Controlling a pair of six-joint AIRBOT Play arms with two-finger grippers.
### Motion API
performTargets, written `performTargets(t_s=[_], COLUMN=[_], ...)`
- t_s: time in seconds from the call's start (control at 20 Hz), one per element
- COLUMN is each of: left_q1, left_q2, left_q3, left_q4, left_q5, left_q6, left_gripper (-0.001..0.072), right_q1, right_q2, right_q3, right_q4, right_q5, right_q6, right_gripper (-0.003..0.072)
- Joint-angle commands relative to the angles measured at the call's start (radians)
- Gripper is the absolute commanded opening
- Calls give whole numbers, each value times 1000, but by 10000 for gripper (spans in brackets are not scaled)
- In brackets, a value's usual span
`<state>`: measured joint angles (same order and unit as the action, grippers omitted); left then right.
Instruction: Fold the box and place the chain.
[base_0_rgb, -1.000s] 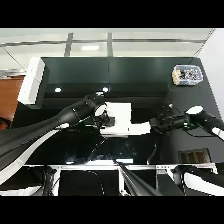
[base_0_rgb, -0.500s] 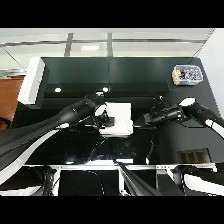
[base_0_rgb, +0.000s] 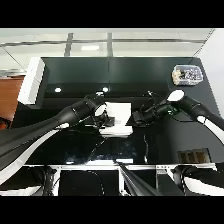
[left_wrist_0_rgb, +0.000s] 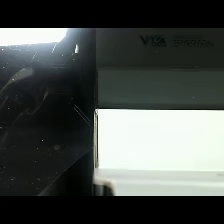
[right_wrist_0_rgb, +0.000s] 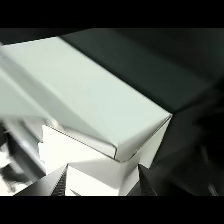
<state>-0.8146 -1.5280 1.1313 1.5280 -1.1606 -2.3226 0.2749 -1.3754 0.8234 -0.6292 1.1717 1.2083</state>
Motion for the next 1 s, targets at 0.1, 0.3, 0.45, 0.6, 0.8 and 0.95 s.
performTargets(t_s=[0.1, 0.3, 0.45, 0.6, 0.8, 0.95], left_q1=[0, 0, 0, 0, 0, 0], left_q2=[0, 0, 0, 0, 0, 0], left_q3=[0, 0, 0, 0, 0, 0], left_q4=[0, 0, 0, 0, 0, 0], left_q5=[1, 1, 0, 1, 0, 0], left_q6=[0, 0, 0, 0, 0, 0], left_gripper=[26, 26, 26, 26, 26, 26], right_q1=[175, 247, 298, 342, 395, 428], right_q2=[2, 2, 2, 1, 0, -2], right_q3=[113, 128, 134, 137, 142, 160], right_q4=[-322, -428, -500, -617, -768, -842], right_q5=[-67, -80, -116, -140, -128, -114], right_q6=[396, 500, 597, 767, 965, 1081], right_gripper=[456, 367, 243, 243, 243, 243])
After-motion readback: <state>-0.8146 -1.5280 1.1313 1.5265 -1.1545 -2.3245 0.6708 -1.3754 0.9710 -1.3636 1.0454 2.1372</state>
